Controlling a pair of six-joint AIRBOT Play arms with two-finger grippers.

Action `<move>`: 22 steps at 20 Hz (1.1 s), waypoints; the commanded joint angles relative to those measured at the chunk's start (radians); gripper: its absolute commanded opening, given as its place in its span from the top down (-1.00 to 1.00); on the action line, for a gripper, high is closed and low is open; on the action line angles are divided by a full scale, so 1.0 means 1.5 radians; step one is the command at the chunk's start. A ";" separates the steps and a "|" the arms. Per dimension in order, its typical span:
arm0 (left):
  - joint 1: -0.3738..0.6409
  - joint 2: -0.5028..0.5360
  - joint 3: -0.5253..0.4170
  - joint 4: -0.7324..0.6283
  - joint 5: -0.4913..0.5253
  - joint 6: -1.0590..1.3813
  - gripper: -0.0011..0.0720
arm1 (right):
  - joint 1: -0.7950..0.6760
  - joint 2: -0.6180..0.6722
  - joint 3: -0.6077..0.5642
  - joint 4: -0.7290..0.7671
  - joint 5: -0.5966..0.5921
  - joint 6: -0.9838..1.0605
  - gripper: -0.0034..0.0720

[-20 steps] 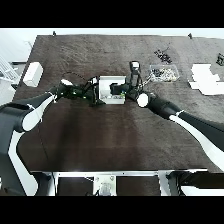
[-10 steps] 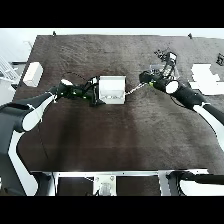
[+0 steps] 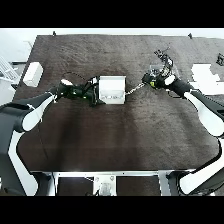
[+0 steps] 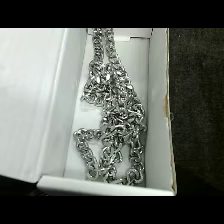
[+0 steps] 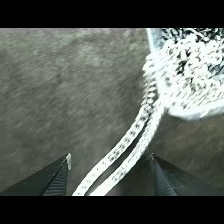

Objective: Fold the box and place the chain.

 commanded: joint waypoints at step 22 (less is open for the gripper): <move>0.000 0.000 0.000 0.000 0.000 0.000 0.06 | 0.016 0.022 0.039 0.146 0.026 -0.152 0.88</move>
